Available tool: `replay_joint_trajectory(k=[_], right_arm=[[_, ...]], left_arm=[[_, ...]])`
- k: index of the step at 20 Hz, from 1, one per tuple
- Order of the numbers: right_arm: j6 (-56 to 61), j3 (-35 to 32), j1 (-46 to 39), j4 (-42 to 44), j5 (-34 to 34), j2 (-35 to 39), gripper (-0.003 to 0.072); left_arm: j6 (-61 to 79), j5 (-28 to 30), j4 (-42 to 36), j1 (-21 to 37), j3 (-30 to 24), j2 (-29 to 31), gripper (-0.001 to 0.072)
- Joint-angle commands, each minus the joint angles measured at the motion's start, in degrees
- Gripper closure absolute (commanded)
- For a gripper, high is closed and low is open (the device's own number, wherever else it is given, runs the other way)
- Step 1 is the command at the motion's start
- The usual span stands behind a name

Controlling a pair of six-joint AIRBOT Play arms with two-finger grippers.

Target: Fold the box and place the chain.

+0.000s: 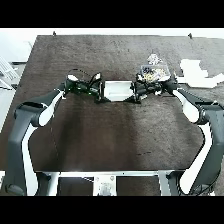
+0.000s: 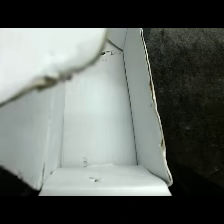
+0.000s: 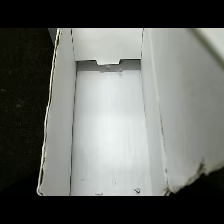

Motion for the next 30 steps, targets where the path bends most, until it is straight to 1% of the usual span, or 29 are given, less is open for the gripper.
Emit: replay_joint_trajectory(k=[1,30], right_arm=[[0.0,0.0,0.0,0.0,0.0,0.0,0.0103],[0.0,0.0,0.0,0.0,0.0,0.0,0.0103]], left_arm=[[0.4,0.3,0.1,0.0,0.0,-0.1,-0.0011],[1.2,0.8,-1.1,0.0,0.0,-0.6,-0.0011]])
